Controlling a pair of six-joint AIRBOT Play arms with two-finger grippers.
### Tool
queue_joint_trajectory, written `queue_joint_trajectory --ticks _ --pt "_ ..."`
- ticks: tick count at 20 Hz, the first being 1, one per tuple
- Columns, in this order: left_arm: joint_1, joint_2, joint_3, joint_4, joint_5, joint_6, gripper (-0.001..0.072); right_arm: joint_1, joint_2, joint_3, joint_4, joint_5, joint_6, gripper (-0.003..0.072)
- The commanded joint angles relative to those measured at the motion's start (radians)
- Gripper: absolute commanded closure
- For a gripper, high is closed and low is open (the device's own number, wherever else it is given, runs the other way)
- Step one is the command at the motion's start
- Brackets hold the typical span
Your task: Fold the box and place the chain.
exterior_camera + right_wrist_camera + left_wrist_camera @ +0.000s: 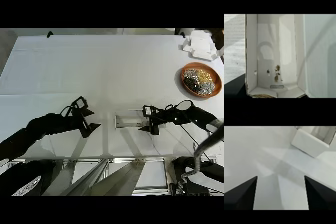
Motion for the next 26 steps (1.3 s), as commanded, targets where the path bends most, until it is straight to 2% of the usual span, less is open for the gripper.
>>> queue_joint_trajectory --ticks 1,4,7,12,13,15,18,26 --pt "-0.09 -0.158 0.069 -0.015 -0.029 0.0 0.0083 0.001 0.0 0.0 0.0 0.0 0.0 0.0249" --pt "-0.09 -0.317 0.245 0.087 0.138 0.0 0.0082 0.001 0.0 0.0 0.0 0.0 0.0 0.0249" --pt "-0.09 -0.415 0.389 0.244 0.295 0.0 0.0078 0.001 0.0 0.0 0.0 0.0 0.0 0.0249" --pt "-0.114 -0.435 0.425 0.28 0.347 0.0 0.0074 0.001 0.0 0.0 0.0 0.0 0.0 0.0249" --pt "-0.125 -0.435 0.425 0.28 0.349 0.0 0.0066 0.001 0.0 0.0 0.0 0.0 0.0 0.0249" --pt "-0.142 -0.435 0.425 0.279 0.322 0.0 0.0005 0.001 0.0 0.0 0.0 0.0 0.0 0.0249" --pt "-0.141 -0.435 0.425 0.286 0.242 0.0 0.0005 0.001 0.0 0.0 0.0 0.0 0.0 0.0249" --pt "-0.151 -0.435 0.425 0.283 0.222 0.0 -0.0008 0.001 0.0 0.0 0.0 0.0 0.0 0.0249"
